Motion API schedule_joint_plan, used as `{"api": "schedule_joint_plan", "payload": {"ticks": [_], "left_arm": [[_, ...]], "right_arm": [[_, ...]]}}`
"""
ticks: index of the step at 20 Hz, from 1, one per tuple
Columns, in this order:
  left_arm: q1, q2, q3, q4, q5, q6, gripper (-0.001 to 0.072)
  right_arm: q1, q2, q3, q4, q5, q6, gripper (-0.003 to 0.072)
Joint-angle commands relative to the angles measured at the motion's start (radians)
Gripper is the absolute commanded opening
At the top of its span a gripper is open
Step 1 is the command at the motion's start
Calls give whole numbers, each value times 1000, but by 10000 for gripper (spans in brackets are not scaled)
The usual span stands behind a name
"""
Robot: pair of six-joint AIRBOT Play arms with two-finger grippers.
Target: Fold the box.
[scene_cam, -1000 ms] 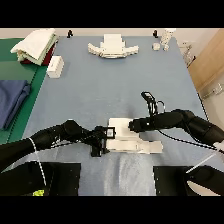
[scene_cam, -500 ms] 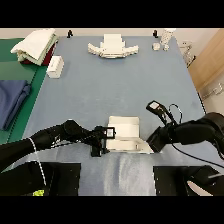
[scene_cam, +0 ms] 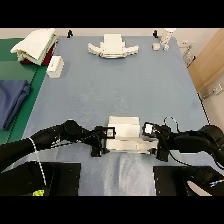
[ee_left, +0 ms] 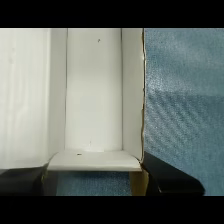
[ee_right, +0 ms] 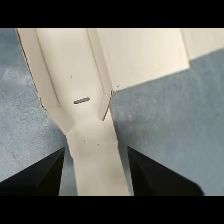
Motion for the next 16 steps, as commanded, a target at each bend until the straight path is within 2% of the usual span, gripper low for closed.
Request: {"api": "schedule_joint_plan", "payload": {"ticks": [1,5,7,9,10,11,12,16], "left_arm": [[0,0,0,0,0,0,473],[0,0,0,0,0,0,473],[1,0,0,0,0,0,473],[0,0,0,0,0,0,473],[0,0,0,0,0,0,473],[0,0,0,0,0,0,473],[0,0,0,0,0,0,473],[1,0,0,0,0,0,473]], "right_arm": [[1,-93,-14,76,132,-264,611],[1,-163,-13,180,170,-403,609],[2,-171,-13,213,172,-442,570],[2,-177,-13,243,171,-454,271],[2,-177,-13,254,171,-454,147],[2,-177,-12,265,171,-455,68],[2,-177,-12,272,171,-455,38],[34,-178,-12,298,173,-456,37]]}}
